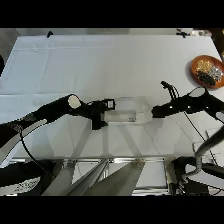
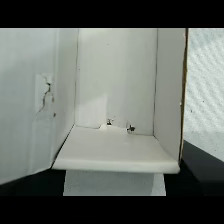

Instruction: Fold the box and place the chain.

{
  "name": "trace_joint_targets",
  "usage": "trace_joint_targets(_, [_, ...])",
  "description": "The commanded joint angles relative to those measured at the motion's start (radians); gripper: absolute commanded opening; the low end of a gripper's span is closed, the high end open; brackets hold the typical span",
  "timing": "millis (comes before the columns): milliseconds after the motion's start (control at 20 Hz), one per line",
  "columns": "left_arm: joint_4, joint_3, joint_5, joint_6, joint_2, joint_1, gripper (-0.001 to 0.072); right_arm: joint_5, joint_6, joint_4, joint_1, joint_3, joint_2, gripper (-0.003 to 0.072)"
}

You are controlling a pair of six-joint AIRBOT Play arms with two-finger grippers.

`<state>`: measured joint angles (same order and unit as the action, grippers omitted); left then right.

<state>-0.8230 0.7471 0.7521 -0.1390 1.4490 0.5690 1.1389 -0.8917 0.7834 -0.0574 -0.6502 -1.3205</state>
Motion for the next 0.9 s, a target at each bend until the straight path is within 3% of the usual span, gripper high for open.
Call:
trace_joint_targets(0, [0.0,-0.001,0.0,0.0,-0.001,0.0,0.0135,-0.026,0.005,-0.011,0.039,0.0,-0.016,0.001])
trace_joint_targets(350, [0.0,-0.001,0.0,0.0,-0.001,0.0,0.0135,-0.032,0.006,-0.024,0.087,0.0,-0.027,0.0011])
trace_joint_targets(500, [0.0,-0.001,0.0,0.0,-0.001,0.0,0.0135,0.021,0.059,-0.141,0.087,0.0,-0.027,0.0013])
trace_joint_targets(550, [0.0,-0.001,0.0,0.0,-0.001,0.0,0.0135,0.041,0.083,-0.199,0.087,0.0,-0.027,0.0056])
trace_joint_targets(650, [0.0,-0.001,0.0,0.0,-0.001,0.0,0.0135,0.064,0.089,-0.277,0.087,-0.001,-0.027,0.0422])
trace_joint_targets(850, [0.0,-0.001,0.0,0.0,-0.001,0.0,0.0135,0.084,0.089,-0.288,0.087,-0.001,-0.027,0.0411])
